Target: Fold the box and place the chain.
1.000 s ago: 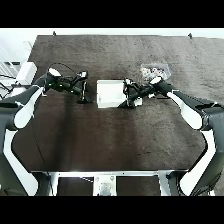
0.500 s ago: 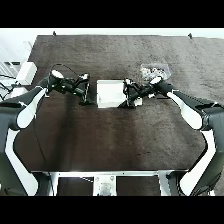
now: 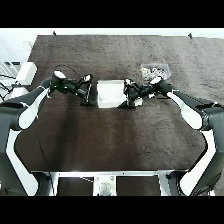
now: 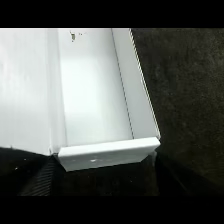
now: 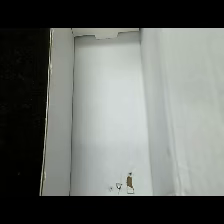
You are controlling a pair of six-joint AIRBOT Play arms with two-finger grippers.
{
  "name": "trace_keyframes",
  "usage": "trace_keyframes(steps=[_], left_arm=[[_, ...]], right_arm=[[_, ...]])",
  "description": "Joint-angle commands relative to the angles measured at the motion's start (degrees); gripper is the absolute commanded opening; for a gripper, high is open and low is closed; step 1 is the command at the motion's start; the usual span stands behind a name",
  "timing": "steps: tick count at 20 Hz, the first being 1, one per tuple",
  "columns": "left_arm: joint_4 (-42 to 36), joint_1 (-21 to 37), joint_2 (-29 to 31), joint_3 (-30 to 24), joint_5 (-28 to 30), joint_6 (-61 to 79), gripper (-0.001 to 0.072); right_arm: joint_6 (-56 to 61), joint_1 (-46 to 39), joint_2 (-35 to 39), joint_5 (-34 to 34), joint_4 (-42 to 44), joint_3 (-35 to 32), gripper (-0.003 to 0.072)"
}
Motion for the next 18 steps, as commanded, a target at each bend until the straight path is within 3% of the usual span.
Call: trace_keyframes(steps=[1, 18], left_arm=[[0.37, -0.09, -0.04, -0.02, -0.07, 0.02, 0.0720], [0.02, -2.14, -1.84, -0.02, 3.30, 0.07, 0.0720]], right_arm=[[0.04, 0.02, 0.00, -0.04, 0.11, -0.02, 0.0592], [0.04, 0.02, 0.00, -0.04, 0.09, -0.02, 0.0592]])
